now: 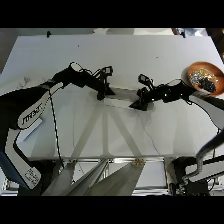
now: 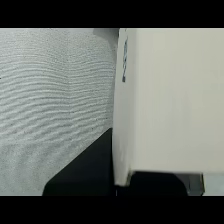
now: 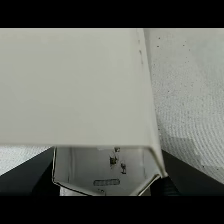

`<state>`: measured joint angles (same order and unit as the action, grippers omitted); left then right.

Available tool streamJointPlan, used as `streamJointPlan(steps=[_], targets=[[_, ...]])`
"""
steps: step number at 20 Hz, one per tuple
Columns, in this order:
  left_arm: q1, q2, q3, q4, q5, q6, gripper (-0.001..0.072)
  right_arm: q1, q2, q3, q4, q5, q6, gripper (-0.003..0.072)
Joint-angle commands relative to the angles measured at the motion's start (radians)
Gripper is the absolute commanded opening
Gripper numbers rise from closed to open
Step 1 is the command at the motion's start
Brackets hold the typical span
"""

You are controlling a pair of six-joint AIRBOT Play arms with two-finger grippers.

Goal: Fold the box and place the chain.

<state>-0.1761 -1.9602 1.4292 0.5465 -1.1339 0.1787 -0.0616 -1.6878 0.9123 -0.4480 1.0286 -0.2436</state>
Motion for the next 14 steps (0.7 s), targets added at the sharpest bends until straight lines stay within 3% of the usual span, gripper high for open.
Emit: streamJointPlan(steps=[1,11,14], targets=[[0.001,0.000,0.000,0.000,0.001,0.000,0.0011,0.001,0.000,0.000,0.000,0.001,0.000,0.0399],[0.001,0.000,0.000,0.000,0.000,0.000,0.0011,0.001,0.000,0.000,0.000,0.001,0.000,0.0399],[0.002,0.000,0.000,0.000,0.000,0.000,0.0080,0.001,0.000,0.000,0.000,0.001,0.000,0.0399]])
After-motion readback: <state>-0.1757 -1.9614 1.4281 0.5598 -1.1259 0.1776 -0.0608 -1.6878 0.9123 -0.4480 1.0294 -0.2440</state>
